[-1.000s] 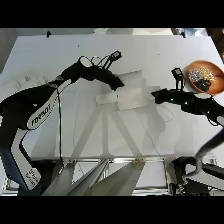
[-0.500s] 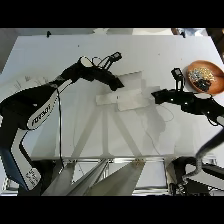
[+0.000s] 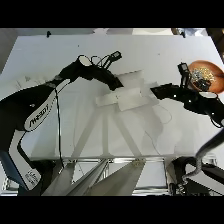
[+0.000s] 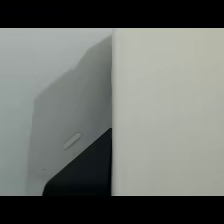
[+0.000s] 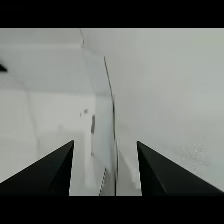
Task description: Fold the box and place the chain.
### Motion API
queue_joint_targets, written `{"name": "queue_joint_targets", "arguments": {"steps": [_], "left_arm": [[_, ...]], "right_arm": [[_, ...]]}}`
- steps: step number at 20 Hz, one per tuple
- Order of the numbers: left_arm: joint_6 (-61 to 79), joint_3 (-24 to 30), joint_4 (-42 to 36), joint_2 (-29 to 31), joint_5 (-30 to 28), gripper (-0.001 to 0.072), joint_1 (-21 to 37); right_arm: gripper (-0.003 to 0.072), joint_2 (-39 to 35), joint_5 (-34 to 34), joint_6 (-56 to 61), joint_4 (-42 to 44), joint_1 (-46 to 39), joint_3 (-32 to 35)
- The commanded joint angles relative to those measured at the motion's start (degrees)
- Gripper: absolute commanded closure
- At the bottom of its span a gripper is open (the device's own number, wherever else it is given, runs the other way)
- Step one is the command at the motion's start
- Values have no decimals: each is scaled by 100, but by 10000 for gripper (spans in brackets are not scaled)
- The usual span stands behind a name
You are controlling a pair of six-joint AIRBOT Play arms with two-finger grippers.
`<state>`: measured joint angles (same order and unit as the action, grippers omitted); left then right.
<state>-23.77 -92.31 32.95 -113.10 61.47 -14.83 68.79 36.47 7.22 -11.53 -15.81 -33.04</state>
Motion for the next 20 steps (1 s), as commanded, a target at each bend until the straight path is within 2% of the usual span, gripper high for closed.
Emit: {"name": "queue_joint_targets", "arguments": {"steps": [1, 4, 7, 13, 15, 18, 20], "left_arm": [[726, -7, 118, 433, 688, 706, 46], [1419, -7, 568, 951, 1399, 707, 63], [1480, -4, 1139, 1176, 1547, 708, 57], [1482, 31, 903, 662, 1458, 710, 44], [1486, 31, 688, 413, 1250, 710, 33], [1775, 31, 243, 118, 876, 710, 31], [1862, 31, 205, -31, 802, 710, 11]], "right_arm": [[222, -632, -22, 37, 116, -162, -20], [223, -1080, -9, 39, 114, -450, -20], [224, -1248, 17, 46, -96, -625, -20], [225, -1246, 37, 852, -1163, -634, -20], [225, -1246, 35, 951, -1480, -634, -20], [225, -1246, 31, 951, -1591, -634, -20], [226, -1246, 26, 951, -1591, -634, -20]]}}
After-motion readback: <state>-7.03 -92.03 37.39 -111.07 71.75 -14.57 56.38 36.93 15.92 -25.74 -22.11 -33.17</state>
